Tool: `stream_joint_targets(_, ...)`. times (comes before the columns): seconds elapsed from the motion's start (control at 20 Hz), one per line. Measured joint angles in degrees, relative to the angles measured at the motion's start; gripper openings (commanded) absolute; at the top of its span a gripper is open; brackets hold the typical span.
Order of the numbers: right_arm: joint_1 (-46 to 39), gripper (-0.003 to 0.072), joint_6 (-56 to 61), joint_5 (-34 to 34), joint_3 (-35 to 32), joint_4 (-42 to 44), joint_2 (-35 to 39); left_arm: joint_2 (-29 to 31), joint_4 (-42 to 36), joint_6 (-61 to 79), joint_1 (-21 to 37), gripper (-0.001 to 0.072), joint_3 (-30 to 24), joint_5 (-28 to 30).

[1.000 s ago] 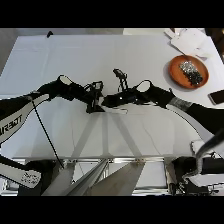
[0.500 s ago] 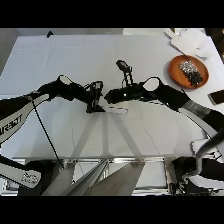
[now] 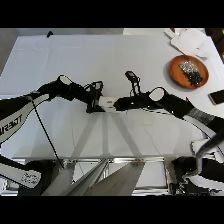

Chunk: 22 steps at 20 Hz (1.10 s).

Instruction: Fold the box and place the chain.

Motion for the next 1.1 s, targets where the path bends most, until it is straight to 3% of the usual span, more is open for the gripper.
stream_joint_targets(0.3, -0.09, 0.0010, -1.42, -1.05, -1.42, -0.48, 2.40, 0.00, -0.02, -0.09, 0.00, 0.0380, 0.00, -0.02)
stream_joint_targets(0.6, -3.32, 0.0011, -1.99, -4.04, -0.02, -1.90, 13.25, 0.00, -0.07, -0.17, 0.00, 0.0380, 0.00, -0.02)
stream_joint_targets(0.85, -9.11, 0.0011, 2.25, -4.26, 0.33, -18.43, 23.32, 0.00, -0.04, -0.13, 0.00, 0.0380, 0.00, -0.02)
stream_joint_targets(1.1, -14.71, 0.0012, 7.15, -0.68, 0.44, -36.72, 28.04, 0.00, -0.04, -0.11, 0.00, 0.0380, 0.00, -0.04)
